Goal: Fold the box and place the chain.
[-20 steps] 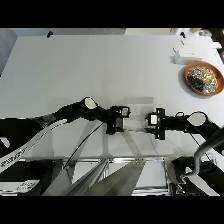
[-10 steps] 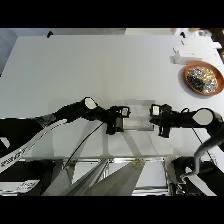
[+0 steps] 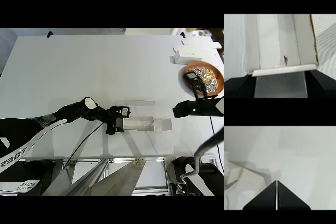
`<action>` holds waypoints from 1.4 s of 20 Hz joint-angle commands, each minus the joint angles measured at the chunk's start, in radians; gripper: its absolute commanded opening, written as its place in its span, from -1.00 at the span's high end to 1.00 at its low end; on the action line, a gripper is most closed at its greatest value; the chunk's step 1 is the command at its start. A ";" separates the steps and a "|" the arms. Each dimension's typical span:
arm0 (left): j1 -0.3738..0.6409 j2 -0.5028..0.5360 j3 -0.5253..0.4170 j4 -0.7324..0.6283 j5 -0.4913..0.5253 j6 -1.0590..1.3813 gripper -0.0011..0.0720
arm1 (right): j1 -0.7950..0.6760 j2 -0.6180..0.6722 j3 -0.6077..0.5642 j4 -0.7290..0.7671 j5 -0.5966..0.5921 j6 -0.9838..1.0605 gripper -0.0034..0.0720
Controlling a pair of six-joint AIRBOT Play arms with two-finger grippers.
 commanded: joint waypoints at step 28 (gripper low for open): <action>0.000 0.001 -0.001 0.000 0.000 0.000 0.23 | 0.006 -0.216 -0.097 0.369 0.046 -0.030 0.54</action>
